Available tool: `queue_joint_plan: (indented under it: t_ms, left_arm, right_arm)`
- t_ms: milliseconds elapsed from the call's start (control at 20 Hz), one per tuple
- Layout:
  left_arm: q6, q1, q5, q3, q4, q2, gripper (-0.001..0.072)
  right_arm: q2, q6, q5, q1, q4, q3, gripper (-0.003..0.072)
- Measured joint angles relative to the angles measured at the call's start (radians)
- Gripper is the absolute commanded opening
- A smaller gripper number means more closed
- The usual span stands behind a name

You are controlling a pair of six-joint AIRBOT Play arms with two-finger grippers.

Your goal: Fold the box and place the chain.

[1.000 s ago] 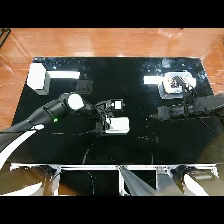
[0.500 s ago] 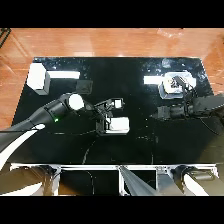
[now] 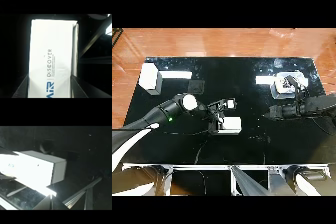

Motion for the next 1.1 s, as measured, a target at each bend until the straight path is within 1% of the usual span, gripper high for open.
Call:
queue_joint_plan:
  t_ms: [250, 400, 500, 550, 600, 650, 800, 900, 1000, 1100]
  left_arm:
    - [-0.002, 0.000, 0.012, 0.000, 0.000, -0.014, 0.0639]
    - [-0.003, 0.000, 0.013, 0.000, -0.001, -0.021, 0.0598]
    - [-0.002, 0.000, 0.013, 0.000, -0.002, -0.023, 0.0349]
    - [-0.002, 0.000, 0.011, 0.000, -0.002, -0.023, 0.0267]
    - [-0.003, 0.000, 0.005, 0.002, 0.000, -0.023, 0.0090]
    - [-0.020, 0.000, -0.012, 0.009, 0.010, -0.024, 0.0022]
    - [-0.151, 0.002, -0.129, 0.067, 0.084, -0.017, 0.0022]
    - [-0.267, 0.006, -0.210, 0.119, 0.145, 0.006, 0.0021]
    - [-0.401, 0.021, -0.305, 0.158, 0.233, 0.055, 0.0022]
    - [-0.530, 0.055, -0.384, 0.176, 0.328, 0.119, 0.0022]
  right_arm:
    - [0.000, 0.000, 0.005, 0.000, 0.000, 0.000, 0.0027]
    - [-0.001, -0.001, 0.011, 0.000, 0.000, 0.000, 0.0027]
    - [-0.001, -0.001, 0.013, 0.000, 0.000, 0.000, 0.0027]
    - [-0.001, -0.001, 0.015, 0.000, 0.000, 0.000, 0.0027]
    - [-0.001, -0.001, 0.019, 0.000, 0.000, 0.000, 0.0028]
    - [-0.001, -0.001, 0.022, 0.000, 0.000, 0.000, 0.0028]
    - [-0.001, -0.001, 0.031, 0.000, 0.000, 0.000, 0.0027]
    - [-0.001, -0.001, 0.034, 0.000, 0.000, 0.000, 0.0027]
    - [-0.001, -0.001, 0.036, 0.000, -0.001, 0.000, 0.0027]
    - [-0.001, -0.001, 0.037, 0.000, -0.011, 0.000, 0.0027]
